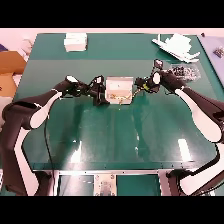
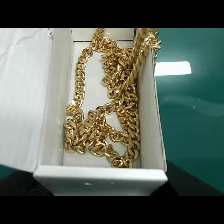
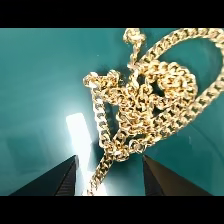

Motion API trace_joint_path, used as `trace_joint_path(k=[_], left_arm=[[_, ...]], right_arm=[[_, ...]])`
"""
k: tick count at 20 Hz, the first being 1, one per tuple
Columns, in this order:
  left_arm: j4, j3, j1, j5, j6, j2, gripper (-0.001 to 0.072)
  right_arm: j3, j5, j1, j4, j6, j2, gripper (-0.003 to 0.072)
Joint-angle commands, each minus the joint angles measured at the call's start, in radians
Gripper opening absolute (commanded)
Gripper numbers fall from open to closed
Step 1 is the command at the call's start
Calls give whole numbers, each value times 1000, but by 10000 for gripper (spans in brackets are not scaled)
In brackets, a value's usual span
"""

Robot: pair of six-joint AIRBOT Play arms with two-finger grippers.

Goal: Fold the box and place the chain.

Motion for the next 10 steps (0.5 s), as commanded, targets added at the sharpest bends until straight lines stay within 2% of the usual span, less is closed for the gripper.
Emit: trace_joint_path(k=[1, 3, 4, 5, 6, 7, 8, 10], left_arm=[[0, 0, 1, 0, 0, 0, 362], [0, 0, 1, 0, 0, 0, 362], [0, 0, 1, 0, 0, 0, 362], [0, 0, 1, 0, 0, 0, 362], [0, 0, 1, 0, 0, 0, 362], [0, 0, 1, 0, 0, 0, 362], [0, 0, 1, 0, 0, 0, 362], [0, 0, 1, 0, 0, 0, 362]], right_arm=[[10, 10, 1, 4, 0, -40, 481], [14, 8, 1, 3, -1, -58, 479], [16, 7, 0, 3, 0, -66, 452], [16, 11, 0, 3, -1, -69, 335], [16, 13, 1, 3, -1, -69, 256], [16, 14, 1, 3, -1, -69, 217], [16, 17, 1, 3, -1, -69, 100], [16, 17, 1, 3, -1, -69, 16]])
